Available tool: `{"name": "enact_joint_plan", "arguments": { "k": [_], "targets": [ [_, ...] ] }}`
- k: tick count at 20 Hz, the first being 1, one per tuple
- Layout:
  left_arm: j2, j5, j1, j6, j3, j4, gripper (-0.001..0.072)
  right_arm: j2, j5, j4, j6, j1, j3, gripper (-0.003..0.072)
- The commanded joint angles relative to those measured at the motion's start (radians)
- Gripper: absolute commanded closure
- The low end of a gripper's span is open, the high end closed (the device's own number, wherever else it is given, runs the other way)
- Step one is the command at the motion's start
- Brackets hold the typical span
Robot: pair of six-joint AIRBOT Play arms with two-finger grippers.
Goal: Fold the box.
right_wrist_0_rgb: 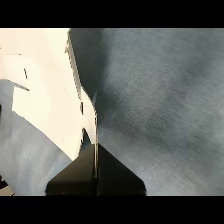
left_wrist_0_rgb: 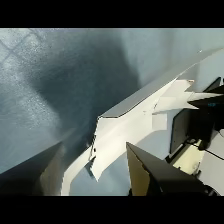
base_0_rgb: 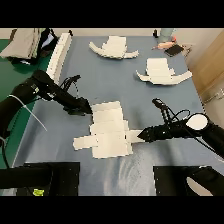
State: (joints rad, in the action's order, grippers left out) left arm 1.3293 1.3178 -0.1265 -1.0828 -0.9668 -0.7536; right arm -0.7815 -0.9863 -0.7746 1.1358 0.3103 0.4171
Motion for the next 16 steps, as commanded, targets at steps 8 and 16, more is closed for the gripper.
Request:
{"name": "enact_joint_plan", "arguments": {
  "k": [8, 16],
  "targets": [
    [0.217, 0.034, -0.075, 0.336, 0.006, 0.249, 0.012, 0.008, 0.026, 0.0, -0.002, 0.014, -0.001, 0.0688],
    [0.217, 0.047, -0.079, 0.389, -0.028, 0.207, 0.0494, 0.008, 0.015, 0.0, 0.0, 0.014, -0.001, 0.0688]
  ]
}}
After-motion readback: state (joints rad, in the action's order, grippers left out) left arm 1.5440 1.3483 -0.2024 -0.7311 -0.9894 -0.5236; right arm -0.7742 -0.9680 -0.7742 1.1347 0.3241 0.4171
